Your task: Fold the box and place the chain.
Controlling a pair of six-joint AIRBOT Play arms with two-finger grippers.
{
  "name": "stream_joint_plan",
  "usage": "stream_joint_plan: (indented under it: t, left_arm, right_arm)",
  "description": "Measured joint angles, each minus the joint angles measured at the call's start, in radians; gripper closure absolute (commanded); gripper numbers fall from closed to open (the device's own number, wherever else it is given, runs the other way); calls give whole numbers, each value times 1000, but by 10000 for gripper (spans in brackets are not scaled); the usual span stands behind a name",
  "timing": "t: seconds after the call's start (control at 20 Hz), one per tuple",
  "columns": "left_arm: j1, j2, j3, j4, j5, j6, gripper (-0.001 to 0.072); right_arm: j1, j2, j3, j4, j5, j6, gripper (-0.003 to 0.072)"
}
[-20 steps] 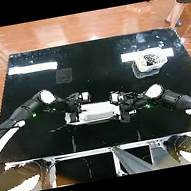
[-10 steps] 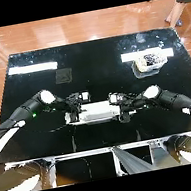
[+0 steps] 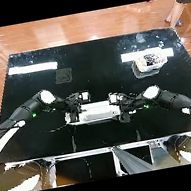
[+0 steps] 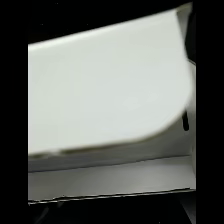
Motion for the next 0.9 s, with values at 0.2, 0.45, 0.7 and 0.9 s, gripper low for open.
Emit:
stream_joint_plan:
  t: [0.2, 0.45, 0.7, 0.9]
  left_arm:
    - [0, 0, 0, 0, 0, 0, 691]
    - [0, 0, 0, 0, 0, 1, 691]
    - [0, 0, 0, 0, 0, 2, 691]
    - [0, 0, 0, 0, 0, 2, 691]
  right_arm:
    - [22, -3, 0, -40, -18, 29, 10]
    - [35, -3, 0, -63, -31, 48, 35]
    - [38, -4, 0, -69, -37, 54, 36]
    - [38, -4, 0, -71, -41, 58, 36]
